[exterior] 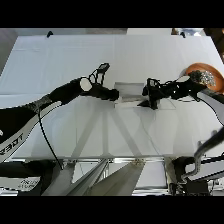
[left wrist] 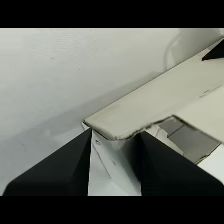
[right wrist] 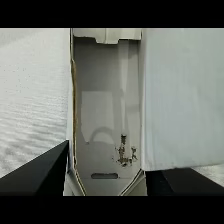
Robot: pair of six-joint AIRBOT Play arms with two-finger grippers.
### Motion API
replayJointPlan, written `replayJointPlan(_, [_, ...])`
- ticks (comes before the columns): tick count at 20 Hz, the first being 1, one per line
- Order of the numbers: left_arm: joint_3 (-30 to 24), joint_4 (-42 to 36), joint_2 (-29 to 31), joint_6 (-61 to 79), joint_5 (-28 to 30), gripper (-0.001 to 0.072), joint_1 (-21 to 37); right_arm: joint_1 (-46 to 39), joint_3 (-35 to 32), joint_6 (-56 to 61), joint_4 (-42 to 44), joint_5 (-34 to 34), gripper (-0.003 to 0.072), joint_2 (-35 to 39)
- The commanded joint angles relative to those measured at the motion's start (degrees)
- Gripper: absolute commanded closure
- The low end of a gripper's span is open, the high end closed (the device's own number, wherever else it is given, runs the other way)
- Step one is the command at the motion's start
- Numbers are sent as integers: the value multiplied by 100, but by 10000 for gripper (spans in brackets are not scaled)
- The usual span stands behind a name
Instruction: Fold the box and place the chain.
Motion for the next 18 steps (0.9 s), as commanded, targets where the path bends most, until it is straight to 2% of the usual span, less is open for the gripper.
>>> replayJointPlan(1, [203, 177, -4, -140, -160, 400, -17, -2, 0, 9, -11, -13, 282, -2])
replayJointPlan(2, [313, 177, -4, -144, -254, 362, -17, -2, 0, 9, -11, -13, 282, -2])
replayJointPlan(7, [616, 199, -31, -492, -691, 361, 0, -2, 0, 9, -11, -13, 282, -2])
replayJointPlan(12, [1003, 549, -358, -1021, -1690, 361, -37, -2, 0, 9, -11, -11, 282, -2])
replayJointPlan(18, [1217, 750, -614, -1639, -1784, 363, -79, -2, 0, 9, -11, -11, 282, -2])
